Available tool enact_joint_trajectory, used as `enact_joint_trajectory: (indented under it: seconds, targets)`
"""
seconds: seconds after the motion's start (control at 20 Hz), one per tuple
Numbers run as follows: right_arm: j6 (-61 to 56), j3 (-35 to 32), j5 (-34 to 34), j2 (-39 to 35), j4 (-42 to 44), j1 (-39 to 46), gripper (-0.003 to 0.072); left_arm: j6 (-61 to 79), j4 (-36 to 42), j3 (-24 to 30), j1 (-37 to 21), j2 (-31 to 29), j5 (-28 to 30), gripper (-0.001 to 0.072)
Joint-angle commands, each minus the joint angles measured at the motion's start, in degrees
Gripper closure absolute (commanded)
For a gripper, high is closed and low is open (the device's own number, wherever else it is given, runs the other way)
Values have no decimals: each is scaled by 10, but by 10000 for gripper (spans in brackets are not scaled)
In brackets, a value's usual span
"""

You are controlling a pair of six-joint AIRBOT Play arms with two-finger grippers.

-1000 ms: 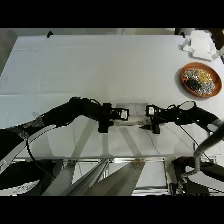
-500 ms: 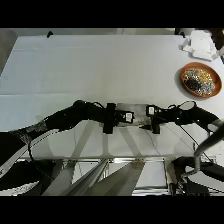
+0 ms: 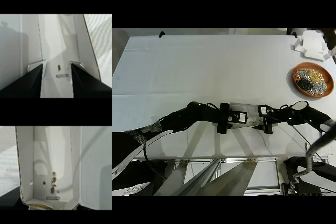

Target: Fold the box and place the chain.

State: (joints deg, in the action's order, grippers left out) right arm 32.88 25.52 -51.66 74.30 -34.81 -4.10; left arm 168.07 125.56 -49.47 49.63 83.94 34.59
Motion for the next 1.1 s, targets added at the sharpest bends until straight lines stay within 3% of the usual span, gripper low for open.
enact_joint_trajectory:
  seconds: [0.0,0.05,0.1,0.25,0.55,0.85,1.05]
  targets:
    - [0,0,0,0,1,-1,266,0,-2,0,4,6,3,265]
    - [0,0,0,0,1,-1,266,-1,-2,0,4,6,3,271]
    - [0,0,0,0,1,-1,266,-5,-3,0,4,5,3,328]
    - [0,0,0,0,1,-1,266,-64,-16,0,-3,-6,14,705]
    - [0,0,0,0,1,-1,266,-311,-109,1,-66,-78,91,709]
    - [0,0,0,0,1,-1,266,-511,-118,7,-172,-174,158,708]
    - [0,0,0,0,1,-1,266,-531,-61,85,-234,-210,166,707]
